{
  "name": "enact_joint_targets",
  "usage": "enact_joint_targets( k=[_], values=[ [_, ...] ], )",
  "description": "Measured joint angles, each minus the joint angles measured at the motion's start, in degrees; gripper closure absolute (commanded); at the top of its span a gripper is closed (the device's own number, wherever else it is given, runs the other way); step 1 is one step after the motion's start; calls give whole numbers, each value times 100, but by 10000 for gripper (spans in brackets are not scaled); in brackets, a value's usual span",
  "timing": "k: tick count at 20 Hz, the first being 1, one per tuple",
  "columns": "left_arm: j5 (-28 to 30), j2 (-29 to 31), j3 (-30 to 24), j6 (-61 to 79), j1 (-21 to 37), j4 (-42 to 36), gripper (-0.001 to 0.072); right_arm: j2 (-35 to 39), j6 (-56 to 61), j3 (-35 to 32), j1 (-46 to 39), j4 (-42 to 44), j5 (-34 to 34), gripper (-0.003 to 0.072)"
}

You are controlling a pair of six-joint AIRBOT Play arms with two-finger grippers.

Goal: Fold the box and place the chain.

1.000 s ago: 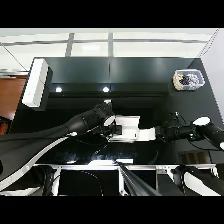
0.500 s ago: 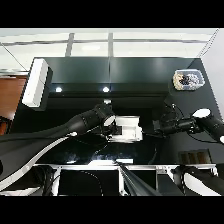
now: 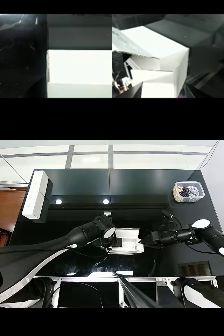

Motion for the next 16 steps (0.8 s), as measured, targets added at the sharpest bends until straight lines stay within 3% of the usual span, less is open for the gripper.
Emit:
enact_joint_targets(
  k=[7,16],
  values=[
    [-2,0,0,0,0,0,685,-2,472,326,1145,-197,-743,82],
    [-4,0,0,0,0,0,685,-4,2470,979,2459,-1982,-1504,84]
  ],
)
